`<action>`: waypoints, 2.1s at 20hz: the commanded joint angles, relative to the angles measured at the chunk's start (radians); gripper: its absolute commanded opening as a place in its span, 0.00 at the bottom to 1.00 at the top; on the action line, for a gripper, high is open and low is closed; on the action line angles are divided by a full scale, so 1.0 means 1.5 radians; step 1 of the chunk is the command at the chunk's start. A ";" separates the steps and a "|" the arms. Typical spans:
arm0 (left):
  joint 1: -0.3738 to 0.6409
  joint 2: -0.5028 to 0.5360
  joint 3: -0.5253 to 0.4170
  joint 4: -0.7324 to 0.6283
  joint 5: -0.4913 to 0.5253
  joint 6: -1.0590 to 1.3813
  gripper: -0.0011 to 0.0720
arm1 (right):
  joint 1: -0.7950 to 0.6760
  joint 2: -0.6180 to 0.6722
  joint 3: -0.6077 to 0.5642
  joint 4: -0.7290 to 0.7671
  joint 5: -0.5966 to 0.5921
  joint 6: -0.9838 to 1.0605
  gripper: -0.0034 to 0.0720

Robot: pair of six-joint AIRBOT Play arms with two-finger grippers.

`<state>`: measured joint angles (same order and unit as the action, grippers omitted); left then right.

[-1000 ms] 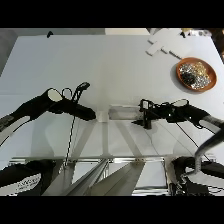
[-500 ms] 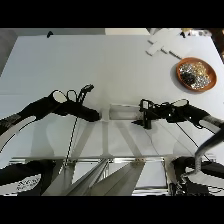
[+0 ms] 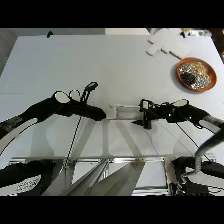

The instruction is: Fold the box and place the chain.

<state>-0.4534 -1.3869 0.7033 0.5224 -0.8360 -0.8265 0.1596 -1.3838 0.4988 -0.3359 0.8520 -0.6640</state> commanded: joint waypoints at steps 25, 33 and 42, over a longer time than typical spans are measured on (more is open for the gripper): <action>-0.013 0.038 0.008 0.010 0.017 -0.076 0.39 | 0.000 0.000 0.000 0.000 0.000 0.000 0.65; 0.004 0.055 0.013 0.066 0.008 -0.140 0.39 | 0.000 0.000 0.000 0.000 0.000 0.000 0.65; -0.025 0.044 0.046 0.118 0.002 -0.222 0.39 | 0.000 0.000 0.000 0.000 0.000 0.000 0.65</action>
<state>-0.4770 -1.3090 0.7528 0.6456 -0.8234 -1.0847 0.1596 -1.3838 0.4984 -0.3359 0.8513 -0.6636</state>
